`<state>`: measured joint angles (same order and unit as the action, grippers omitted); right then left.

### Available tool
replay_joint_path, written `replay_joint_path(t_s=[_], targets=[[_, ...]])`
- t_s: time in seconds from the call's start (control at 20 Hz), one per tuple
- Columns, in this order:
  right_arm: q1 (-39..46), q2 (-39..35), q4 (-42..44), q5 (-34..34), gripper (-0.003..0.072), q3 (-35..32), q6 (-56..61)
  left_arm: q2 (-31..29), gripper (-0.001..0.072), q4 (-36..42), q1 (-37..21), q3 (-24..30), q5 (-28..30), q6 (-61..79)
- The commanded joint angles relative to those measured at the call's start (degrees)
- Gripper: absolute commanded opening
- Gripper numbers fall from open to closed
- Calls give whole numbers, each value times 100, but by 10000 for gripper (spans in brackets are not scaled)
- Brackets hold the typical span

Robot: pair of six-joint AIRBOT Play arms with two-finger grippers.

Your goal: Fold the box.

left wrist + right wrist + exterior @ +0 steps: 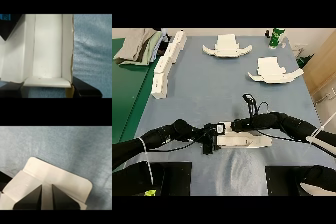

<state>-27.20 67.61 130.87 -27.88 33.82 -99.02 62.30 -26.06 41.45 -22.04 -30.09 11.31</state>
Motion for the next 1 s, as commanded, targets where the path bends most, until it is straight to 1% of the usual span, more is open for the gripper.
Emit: replay_joint_path(t_s=[0.0,0.1,0.2,0.25,0.4,0.5,0.55,0.7,0.75,0.8,0.85,0.9,0.95], targets=[[-7,-22,-15,-85,193,7,-9,0,468,-7,-2,-4,-2,4],[-7,-186,-17,-199,193,15,-81,0,468,-7,-2,-4,-2,4],[-2,-599,-179,-299,193,15,-120,0,468,-7,-2,-4,-2,4],[0,-914,-315,-398,194,15,-120,0,468,-7,-2,-4,-2,4],[0,-1958,-1106,-914,193,13,-105,2,468,-7,-2,-4,-2,4],[-2,-2614,-1626,-1596,193,13,-114,0,468,-7,-2,-4,-2,4],[-4,-2920,-1836,-2044,193,-4,-138,0,468,-7,-2,-4,-2,4],[-7,-3727,-1860,-3281,193,-225,-1040,0,468,-7,-2,-4,-2,4],[-7,-3982,-1917,-3593,193,-343,-1309,0,468,-7,-2,-4,-2,4],[-4,-4212,-2146,-3812,194,-463,-1419,0,468,-7,-2,-4,-2,4],[-7,-4378,-2430,-3928,222,-575,-1589,0,468,-7,-2,-4,-2,4],[-7,-4481,-2695,-3928,333,-719,-2006,0,468,-7,-2,-4,-2,4],[-7,-4496,-2973,-3836,418,-859,-2505,0,468,-7,-2,-4,-2,4]])
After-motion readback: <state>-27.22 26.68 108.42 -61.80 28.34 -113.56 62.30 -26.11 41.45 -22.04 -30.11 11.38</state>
